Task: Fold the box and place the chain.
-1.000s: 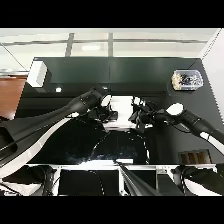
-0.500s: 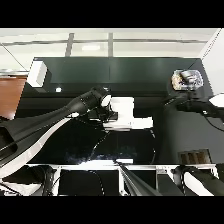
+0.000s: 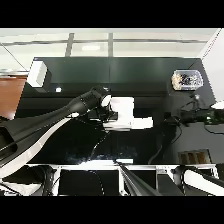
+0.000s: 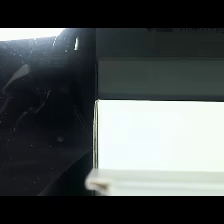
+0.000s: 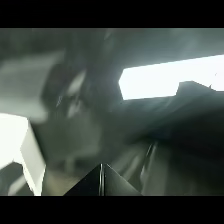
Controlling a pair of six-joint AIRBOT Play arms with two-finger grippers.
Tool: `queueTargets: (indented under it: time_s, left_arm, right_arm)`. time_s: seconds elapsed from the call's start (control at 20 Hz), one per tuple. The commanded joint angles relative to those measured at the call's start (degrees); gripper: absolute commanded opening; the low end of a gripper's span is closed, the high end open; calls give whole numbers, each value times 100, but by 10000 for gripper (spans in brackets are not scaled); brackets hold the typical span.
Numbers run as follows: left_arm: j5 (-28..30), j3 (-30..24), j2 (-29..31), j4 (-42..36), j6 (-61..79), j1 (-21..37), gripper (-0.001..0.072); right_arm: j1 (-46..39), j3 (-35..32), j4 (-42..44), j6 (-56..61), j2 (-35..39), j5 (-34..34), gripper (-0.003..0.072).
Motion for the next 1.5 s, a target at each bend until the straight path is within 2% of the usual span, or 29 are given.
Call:
queueTargets:
  time_s: [0.0, 0.2, 0.3, 0.55, 0.6, 0.65, 0.7, 0.95, 1.0, 1.05, 1.3, 1.45]
  left_arm:
    - [7, 2, -4, 17, 0, 0, 28]
    - [7, 2, -4, 15, 0, 0, 28]
    - [33, 2, -4, 15, -2, 0, 28]
    - [28, 2, -4, 15, 0, 0, 27]
    - [28, 2, -4, 15, 0, 0, 28]
    - [26, 2, -4, 15, 0, 0, 28]
    - [26, 2, -4, 15, -2, 0, 28]
    - [26, 2, -4, 11, 0, 0, 28]
    - [26, 2, -4, 11, -2, 0, 28]
    - [26, 2, -4, 11, 0, 0, 28]
    - [26, 2, -4, 11, 0, 0, 28]
    - [26, 2, -4, 13, 0, 0, 28]
  right_arm:
    - [697, -11, 162, 7, -540, 470, 14]
    - [1574, -9, 863, -81, -553, -168, 13]
    - [1867, 2, 922, -70, -557, -424, 13]
    - [2074, 127, 1064, -225, -560, -66, 16]
    - [2074, 260, 1064, -299, -560, 136, 157]
    - [2074, 411, 1062, -315, -557, 341, 523]
    - [2076, 553, 1045, -317, -557, 466, 679]
    - [2210, 920, 1641, -310, -557, 750, 664]
    - [2282, 920, 1759, -308, -557, 737, 545]
    - [2356, 927, 1816, -223, -557, 693, 493]
    - [2813, 946, 1700, 280, -557, 92, 483]
    - [3209, 1099, 1134, 769, -557, -258, 484]
